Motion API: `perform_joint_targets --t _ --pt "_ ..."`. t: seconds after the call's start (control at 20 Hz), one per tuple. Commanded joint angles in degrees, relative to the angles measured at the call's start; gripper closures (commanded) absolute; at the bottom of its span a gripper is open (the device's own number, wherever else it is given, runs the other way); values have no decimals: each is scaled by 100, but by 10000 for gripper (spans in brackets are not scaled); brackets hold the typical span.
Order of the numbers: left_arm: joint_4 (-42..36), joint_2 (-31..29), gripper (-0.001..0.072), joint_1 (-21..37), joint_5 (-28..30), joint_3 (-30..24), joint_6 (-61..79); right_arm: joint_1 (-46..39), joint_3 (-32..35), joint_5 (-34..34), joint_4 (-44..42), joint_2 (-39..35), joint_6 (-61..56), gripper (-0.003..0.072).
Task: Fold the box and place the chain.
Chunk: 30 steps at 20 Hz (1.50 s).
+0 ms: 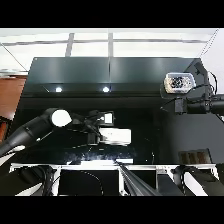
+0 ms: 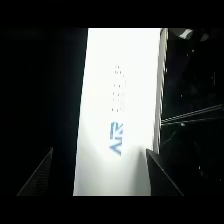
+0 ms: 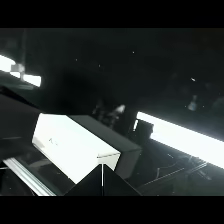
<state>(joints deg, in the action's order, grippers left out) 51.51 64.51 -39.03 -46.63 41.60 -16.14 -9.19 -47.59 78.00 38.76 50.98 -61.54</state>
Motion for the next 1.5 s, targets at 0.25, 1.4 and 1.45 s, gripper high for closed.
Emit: perform_joint_targets --t 0.25,1.4,1.45 --pt "-122 778 6 -302 -249 605 -273 -42 -4 -39 72 -15 -13 675" --pt "-271 1412 6 -634 24 603 -146 -42 -4 -262 79 -15 -11 675" --pt "-264 1541 5 -717 122 603 -146 -42 -4 -260 76 -15 -13 675"
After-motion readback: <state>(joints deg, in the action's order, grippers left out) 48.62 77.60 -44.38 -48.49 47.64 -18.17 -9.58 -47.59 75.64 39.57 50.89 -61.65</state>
